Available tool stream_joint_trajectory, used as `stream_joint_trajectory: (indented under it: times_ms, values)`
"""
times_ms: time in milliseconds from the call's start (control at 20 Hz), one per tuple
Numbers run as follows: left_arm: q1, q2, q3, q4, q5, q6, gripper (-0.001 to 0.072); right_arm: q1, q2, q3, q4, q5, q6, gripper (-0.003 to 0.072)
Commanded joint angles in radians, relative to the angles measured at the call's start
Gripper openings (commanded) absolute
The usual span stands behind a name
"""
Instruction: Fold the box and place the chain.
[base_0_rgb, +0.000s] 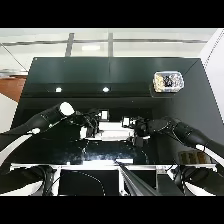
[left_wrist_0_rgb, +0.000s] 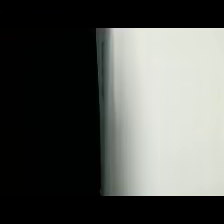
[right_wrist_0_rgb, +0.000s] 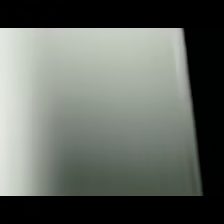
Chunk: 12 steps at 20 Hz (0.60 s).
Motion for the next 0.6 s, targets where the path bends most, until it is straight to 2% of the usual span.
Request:
stream_joint_trajectory:
  times_ms: [0, 100, 200, 300, 400, 450, 500, 550]
  values:
    - [0.013, 0.058, 0.001, 0.003, -0.005, -0.02, 0.0581, 0.0, 0.0, 0.0, -0.002, 0.001, 0.0, 0.0467]
    - [0.034, 0.114, 0.001, 0.062, -0.005, -0.132, 0.0582, 0.0, 0.0, 0.0, -0.002, 0.001, 0.0, 0.0467]
    - [0.065, 0.183, 0.001, 0.165, -0.049, -0.266, 0.0581, 0.0, 0.0, 0.0, -0.002, 0.001, 0.0, 0.0468]
    - [0.101, 0.254, 0.001, 0.249, -0.153, -0.414, 0.0578, 0.0, 0.0, 0.0, -0.002, 0.001, 0.0, 0.0467]
    - [0.135, 0.308, 0.001, 0.271, -0.299, -0.584, 0.0554, 0.0, 0.0, 0.0, -0.002, 0.001, 0.0, 0.0468]
    - [0.145, 0.32, 0.0, 0.26, -0.373, -0.67, 0.0419, 0.0, 0.0, 0.0, -0.002, 0.001, 0.0, 0.0468]
    - [0.145, 0.323, -0.001, 0.23, -0.449, -0.752, 0.0166, 0.0, 0.0, 0.0, -0.002, 0.001, 0.0, 0.0468]
    - [0.14, 0.321, -0.006, 0.185, -0.513, -0.773, 0.0031, 0.0, 0.0, 0.0, -0.002, 0.001, 0.0, 0.0467]
